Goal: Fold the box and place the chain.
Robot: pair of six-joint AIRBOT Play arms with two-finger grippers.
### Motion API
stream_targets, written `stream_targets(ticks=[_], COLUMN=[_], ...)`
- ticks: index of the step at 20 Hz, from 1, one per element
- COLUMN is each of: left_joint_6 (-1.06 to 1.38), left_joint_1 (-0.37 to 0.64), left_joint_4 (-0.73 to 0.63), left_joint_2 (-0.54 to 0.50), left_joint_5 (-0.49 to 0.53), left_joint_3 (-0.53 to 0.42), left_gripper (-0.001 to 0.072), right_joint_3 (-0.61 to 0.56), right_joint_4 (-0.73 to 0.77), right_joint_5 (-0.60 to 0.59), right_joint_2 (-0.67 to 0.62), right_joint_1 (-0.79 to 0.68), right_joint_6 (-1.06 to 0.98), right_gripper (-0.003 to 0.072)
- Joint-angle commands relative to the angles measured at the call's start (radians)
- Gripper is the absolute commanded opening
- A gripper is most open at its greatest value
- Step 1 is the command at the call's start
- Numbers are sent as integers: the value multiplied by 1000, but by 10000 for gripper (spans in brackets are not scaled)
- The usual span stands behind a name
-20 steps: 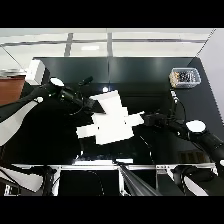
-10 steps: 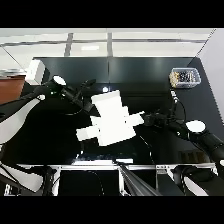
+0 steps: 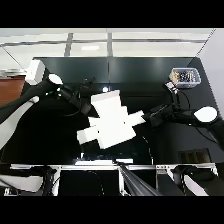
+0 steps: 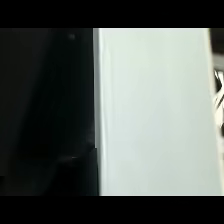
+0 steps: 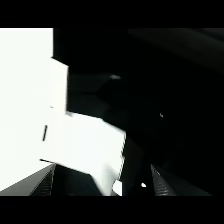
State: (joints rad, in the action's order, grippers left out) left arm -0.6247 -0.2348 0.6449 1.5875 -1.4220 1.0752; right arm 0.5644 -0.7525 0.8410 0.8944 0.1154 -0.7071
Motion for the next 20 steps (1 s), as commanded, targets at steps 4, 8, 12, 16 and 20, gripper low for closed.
stream_targets(ticks=[4, 8, 12, 16, 20], left_joint_6=[798, 804, 803, 803, 803], left_joint_1=[-161, -216, -212, -216, -216], left_joint_4=[-27, -22, 5, 5, 5], left_joint_2=[-274, -229, -162, -147, -147], left_joint_5=[429, 612, 624, 626, 626], left_joint_3=[-290, -277, -257, -257, -257], left_gripper=[26, 27, 28, 27, 27], right_joint_3=[73, 73, 27, -30, -50], right_joint_4=[-89, -77, -99, -192, -197], right_joint_5=[184, 179, 56, -3, 21], right_joint_2=[0, 0, 1, 21, 91], right_joint_1=[-18, 69, 172, 226, 286], right_joint_6=[-4, 257, 516, 600, 637], right_gripper=[704, 704, 704, 704, 704])
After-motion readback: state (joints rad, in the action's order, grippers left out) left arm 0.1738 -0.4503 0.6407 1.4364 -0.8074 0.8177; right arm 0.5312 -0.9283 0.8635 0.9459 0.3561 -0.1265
